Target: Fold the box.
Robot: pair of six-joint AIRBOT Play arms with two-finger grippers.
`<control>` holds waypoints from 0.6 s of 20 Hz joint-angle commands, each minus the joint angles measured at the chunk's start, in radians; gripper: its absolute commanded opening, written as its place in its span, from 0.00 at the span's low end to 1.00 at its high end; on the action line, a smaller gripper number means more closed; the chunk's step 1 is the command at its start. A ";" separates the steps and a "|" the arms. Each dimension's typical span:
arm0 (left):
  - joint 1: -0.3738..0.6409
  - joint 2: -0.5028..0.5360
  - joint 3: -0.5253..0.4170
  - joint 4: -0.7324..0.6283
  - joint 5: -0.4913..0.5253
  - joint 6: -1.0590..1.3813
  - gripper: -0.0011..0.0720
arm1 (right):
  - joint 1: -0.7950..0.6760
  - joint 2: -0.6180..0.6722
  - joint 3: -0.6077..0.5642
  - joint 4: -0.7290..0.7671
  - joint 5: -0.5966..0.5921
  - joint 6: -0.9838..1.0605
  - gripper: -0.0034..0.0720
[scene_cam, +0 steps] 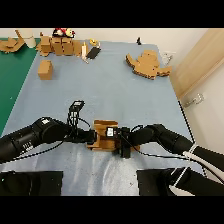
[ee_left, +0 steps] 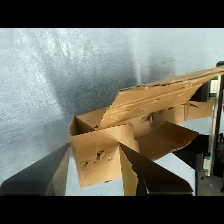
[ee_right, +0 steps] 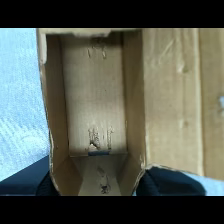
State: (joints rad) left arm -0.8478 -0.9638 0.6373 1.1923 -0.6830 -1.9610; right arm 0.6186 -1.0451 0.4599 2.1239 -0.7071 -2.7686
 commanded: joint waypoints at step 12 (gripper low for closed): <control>-0.018 -0.070 0.010 0.006 -0.046 0.008 0.69 | 0.000 0.001 0.001 0.000 0.000 0.000 0.82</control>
State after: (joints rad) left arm -0.8539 -1.0103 0.6464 1.1927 -0.7204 -1.9564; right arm 0.6186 -1.0451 0.4599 2.1239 -0.7074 -2.7686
